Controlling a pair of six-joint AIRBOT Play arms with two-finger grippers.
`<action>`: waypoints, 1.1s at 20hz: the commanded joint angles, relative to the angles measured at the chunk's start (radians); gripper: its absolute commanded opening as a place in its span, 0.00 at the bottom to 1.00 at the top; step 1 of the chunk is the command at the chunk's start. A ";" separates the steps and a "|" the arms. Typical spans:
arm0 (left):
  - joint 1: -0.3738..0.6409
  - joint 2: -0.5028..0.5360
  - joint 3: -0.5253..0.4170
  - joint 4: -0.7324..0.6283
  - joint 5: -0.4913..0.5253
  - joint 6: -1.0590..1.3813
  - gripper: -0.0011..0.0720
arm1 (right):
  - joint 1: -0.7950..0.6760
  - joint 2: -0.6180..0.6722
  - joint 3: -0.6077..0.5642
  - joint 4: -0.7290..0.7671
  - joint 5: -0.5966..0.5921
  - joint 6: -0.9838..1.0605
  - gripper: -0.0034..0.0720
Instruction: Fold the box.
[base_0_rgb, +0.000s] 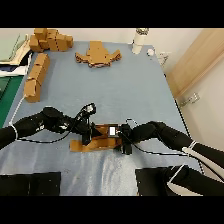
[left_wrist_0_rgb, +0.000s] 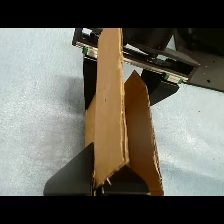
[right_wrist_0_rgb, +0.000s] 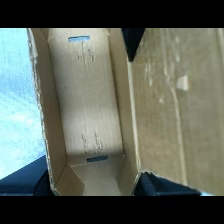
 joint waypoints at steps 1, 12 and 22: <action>0.000 0.000 0.000 -0.003 -0.002 -0.001 0.03 | 0.001 0.000 0.000 0.000 0.000 0.000 0.81; 0.048 0.100 0.000 0.241 0.074 -0.435 0.88 | 0.001 0.000 0.000 0.000 0.000 0.000 0.81; 0.057 0.261 -0.001 0.486 -0.347 -1.163 0.41 | 0.001 0.000 0.000 0.000 0.000 0.001 0.82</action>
